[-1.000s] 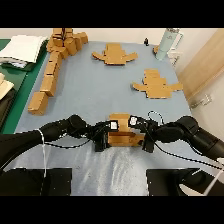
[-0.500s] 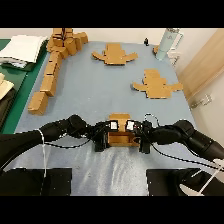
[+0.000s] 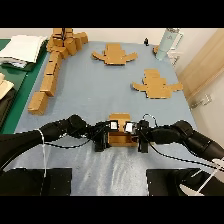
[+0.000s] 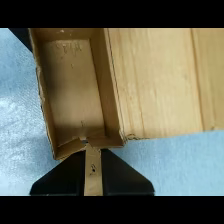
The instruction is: Fold the box.
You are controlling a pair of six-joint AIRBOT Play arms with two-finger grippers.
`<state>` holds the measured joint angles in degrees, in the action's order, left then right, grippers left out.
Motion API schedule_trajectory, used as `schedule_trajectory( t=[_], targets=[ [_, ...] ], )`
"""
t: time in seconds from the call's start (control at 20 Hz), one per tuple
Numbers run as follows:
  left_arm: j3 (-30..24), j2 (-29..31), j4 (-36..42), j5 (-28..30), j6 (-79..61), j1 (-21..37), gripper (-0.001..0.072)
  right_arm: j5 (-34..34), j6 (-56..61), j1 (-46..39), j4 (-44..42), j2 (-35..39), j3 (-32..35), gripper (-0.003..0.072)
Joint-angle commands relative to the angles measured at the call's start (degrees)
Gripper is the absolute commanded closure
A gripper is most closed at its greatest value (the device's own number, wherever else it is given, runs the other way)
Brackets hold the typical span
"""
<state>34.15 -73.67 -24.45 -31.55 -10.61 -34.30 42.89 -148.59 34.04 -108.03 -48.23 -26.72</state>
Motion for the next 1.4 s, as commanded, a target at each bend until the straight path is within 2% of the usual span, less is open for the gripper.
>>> schedule_trajectory(
  t=[0.0,0.25,0.3,0.35,0.4,0.45,0.85,0.9,0.95,1.05,1.2,1.3,1.35],
  targets=[
    [0.02,-0.04,0.0,0.02,-0.02,0.0,0.0228,-0.42,-2.45,0.28,-2.78,-0.04,0.02,0.0543],
    [0.02,-0.04,0.0,0.02,-0.02,0.0,0.0228,-3.43,-2.54,2.12,-2.8,-2.01,0.02,0.0537],
    [0.02,-0.04,0.0,0.02,-0.02,0.0,0.0228,-3.91,-2.54,2.12,-2.8,-2.71,0.02,0.0457],
    [0.02,-0.04,0.0,0.02,-0.02,0.0,0.0228,-4.0,-2.54,2.12,-2.8,-2.97,0.02,0.0296],
    [0.02,-0.04,0.0,0.02,-0.02,0.0,0.0228,-3.89,-2.54,2.12,-2.8,-3.06,0.02,0.0176],
    [0.02,-0.04,0.0,0.02,-0.02,0.0,0.0228,-3.85,-2.54,2.12,-2.8,-3.06,0.02,0.014],
    [0.02,-0.04,0.0,0.02,-0.02,0.0,0.0228,-3.37,-2.47,2.12,-2.75,-2.99,0.02,0.014],
    [0.02,-0.04,0.0,0.02,-0.02,0.0,0.0228,-3.28,-2.32,2.12,-2.73,-2.86,0.0,0.0147],
    [0.02,-0.04,0.0,0.02,-0.02,0.0,0.0228,-3.15,-2.27,2.05,-2.54,-2.75,0.0,0.0203],
    [0.02,-0.04,0.0,0.02,-0.02,0.0,0.0228,-1.25,3.02,1.99,0.66,-2.56,-0.11,0.0679],
    [0.02,-0.04,0.0,0.04,-0.02,0.0,0.0228,1.62,17.03,1.99,9.46,-1.27,-0.83,0.0685],
    [0.02,-0.04,0.0,0.04,-0.02,0.0,0.0228,5.11,33.31,1.97,19.54,0.9,-2.25,0.0685],
    [0.02,-0.04,0.0,0.02,-0.02,0.0,0.0228,8.52,43.8,1.79,27.36,1.92,-2.99,0.0685]
  ],
)
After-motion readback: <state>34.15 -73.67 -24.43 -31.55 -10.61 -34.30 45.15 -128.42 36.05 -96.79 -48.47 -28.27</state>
